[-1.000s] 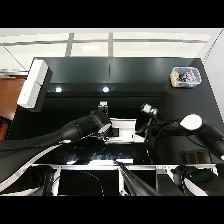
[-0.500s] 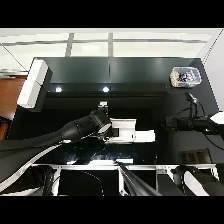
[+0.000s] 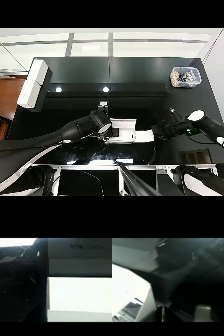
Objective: Fold the box and place the chain.
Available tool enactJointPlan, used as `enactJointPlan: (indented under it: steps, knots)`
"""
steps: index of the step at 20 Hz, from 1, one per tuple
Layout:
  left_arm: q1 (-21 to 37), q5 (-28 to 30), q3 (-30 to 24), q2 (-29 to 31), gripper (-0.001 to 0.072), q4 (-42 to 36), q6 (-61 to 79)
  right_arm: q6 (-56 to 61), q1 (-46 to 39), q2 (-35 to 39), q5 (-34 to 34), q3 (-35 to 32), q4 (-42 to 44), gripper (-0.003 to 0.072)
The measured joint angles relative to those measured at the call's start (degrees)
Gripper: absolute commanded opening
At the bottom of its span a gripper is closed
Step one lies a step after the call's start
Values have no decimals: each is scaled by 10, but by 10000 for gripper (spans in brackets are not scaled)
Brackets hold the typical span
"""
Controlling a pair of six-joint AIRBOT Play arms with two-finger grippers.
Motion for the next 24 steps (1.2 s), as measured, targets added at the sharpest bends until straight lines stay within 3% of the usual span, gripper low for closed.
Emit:
enactJointPlan:
  steps: [1,2,3,11,12,14,21,22,24]
  knots:
    - [0,0,0,0,31,0,0,-11,8,-3,-1,0,17,233]
    - [0,0,0,0,30,0,0,-24,13,-5,1,2,34,557]
    - [0,1,0,0,30,0,0,-39,17,-7,11,5,49,642]
    - [0,1,0,0,31,0,0,-118,28,-10,79,39,139,641]
    - [0,1,0,0,31,0,0,-118,28,-10,75,40,143,640]
    - [0,1,0,0,31,0,0,-108,36,-10,62,42,148,533]
    - [0,1,0,0,31,0,0,-15,127,-10,-14,55,117,524]
    - [0,1,0,0,31,0,0,7,142,-10,-25,60,105,470]
    - [0,1,0,0,30,0,0,58,176,-10,-48,76,68,457]
